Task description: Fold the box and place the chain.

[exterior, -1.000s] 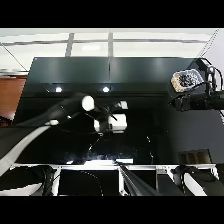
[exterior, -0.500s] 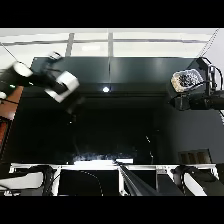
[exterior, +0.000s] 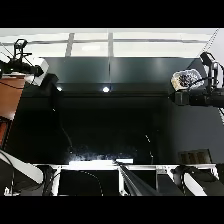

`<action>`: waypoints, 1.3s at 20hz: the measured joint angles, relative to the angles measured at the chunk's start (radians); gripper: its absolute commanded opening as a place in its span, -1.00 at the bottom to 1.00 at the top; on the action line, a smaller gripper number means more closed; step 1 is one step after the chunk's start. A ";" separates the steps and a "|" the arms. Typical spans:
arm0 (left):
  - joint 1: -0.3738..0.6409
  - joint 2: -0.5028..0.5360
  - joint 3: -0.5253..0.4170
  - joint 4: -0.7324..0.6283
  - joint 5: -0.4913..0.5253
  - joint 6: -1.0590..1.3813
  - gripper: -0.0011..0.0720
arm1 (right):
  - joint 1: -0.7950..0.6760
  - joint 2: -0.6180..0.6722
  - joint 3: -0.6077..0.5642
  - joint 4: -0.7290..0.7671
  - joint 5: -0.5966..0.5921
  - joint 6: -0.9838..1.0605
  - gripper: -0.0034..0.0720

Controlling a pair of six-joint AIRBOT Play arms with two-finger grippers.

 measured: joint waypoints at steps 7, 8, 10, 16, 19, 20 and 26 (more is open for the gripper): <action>-0.008 -0.150 0.237 0.021 -0.092 -0.168 0.96 | 0.025 -0.006 0.000 -0.006 -0.031 -0.002 -0.87; -0.010 -0.134 0.250 0.022 -0.120 -0.182 0.96 | 0.031 -0.006 0.000 -0.005 -0.033 -0.002 -0.87; -0.013 -0.081 0.266 0.022 -0.185 -0.204 0.93 | 0.041 -0.006 0.000 -0.006 -0.034 -0.003 -0.87; -0.014 0.113 0.264 0.023 -0.589 -0.383 -0.89 | 0.049 -0.005 0.008 -0.028 -0.031 -0.011 -0.87; -0.046 0.267 0.153 0.017 -0.734 -0.443 -0.89 | 0.050 0.020 0.037 -0.091 0.055 -0.005 -0.88; -0.066 0.341 0.084 0.014 -0.726 -0.452 -0.89 | 0.050 0.041 0.041 -0.120 0.074 0.005 -0.88; -0.311 1.020 -0.734 0.019 -0.248 -0.464 -0.89 | 0.051 0.305 -0.231 -0.177 -0.171 0.058 -0.88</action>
